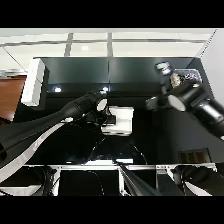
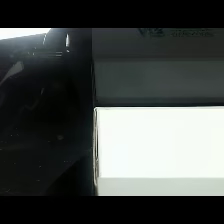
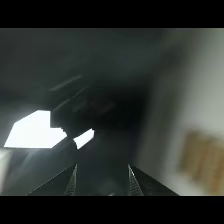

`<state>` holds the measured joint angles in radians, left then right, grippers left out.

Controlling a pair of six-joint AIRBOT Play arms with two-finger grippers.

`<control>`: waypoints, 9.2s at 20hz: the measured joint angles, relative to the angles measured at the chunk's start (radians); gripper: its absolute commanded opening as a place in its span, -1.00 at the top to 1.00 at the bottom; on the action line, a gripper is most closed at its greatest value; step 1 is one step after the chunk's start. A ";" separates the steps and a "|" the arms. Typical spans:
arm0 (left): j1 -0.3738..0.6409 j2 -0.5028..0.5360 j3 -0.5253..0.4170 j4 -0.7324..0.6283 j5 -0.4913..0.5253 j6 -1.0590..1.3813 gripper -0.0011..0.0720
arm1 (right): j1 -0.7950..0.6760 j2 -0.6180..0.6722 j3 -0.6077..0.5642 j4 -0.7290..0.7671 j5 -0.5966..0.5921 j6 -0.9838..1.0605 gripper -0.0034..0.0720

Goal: Fold the box and place the chain.

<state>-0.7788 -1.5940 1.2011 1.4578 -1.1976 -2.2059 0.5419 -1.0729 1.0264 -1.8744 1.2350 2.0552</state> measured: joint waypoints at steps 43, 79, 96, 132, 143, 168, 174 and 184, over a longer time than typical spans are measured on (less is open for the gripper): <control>0.000 0.000 0.000 -0.004 -0.010 -0.001 0.90 | -0.785 -1.015 0.980 0.156 -0.035 -0.145 0.77; 0.000 0.000 0.000 -0.004 -0.018 -0.001 0.90 | -0.492 0.005 0.814 0.539 0.216 -0.496 0.89; 0.000 0.000 0.000 -0.004 -0.018 -0.001 0.90 | -0.200 0.011 0.577 0.919 0.388 -0.586 0.88; 0.000 0.000 0.000 -0.005 -0.018 -0.001 0.90 | -0.074 0.011 0.425 0.953 0.148 -0.580 0.88; 0.000 0.000 0.000 -0.005 -0.016 -0.001 0.90 | -0.027 0.010 0.002 0.944 -0.156 -0.561 0.87; -0.003 0.186 -0.012 0.061 -0.034 -0.071 -0.65 | -0.217 0.064 -0.079 0.737 -0.058 -0.542 -0.09; 0.140 0.486 -0.236 0.189 -0.023 0.014 -0.65 | -0.217 0.064 -0.085 0.701 -0.067 -0.542 -0.09; 0.578 0.376 -0.583 -0.681 0.137 1.087 -1.00 | -0.217 0.064 -0.128 0.695 -0.093 -0.541 -0.09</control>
<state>-0.2005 -1.2182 0.6178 0.7769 -1.0607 -1.1187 0.3248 -1.0088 0.8986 -1.1797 1.1419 1.5139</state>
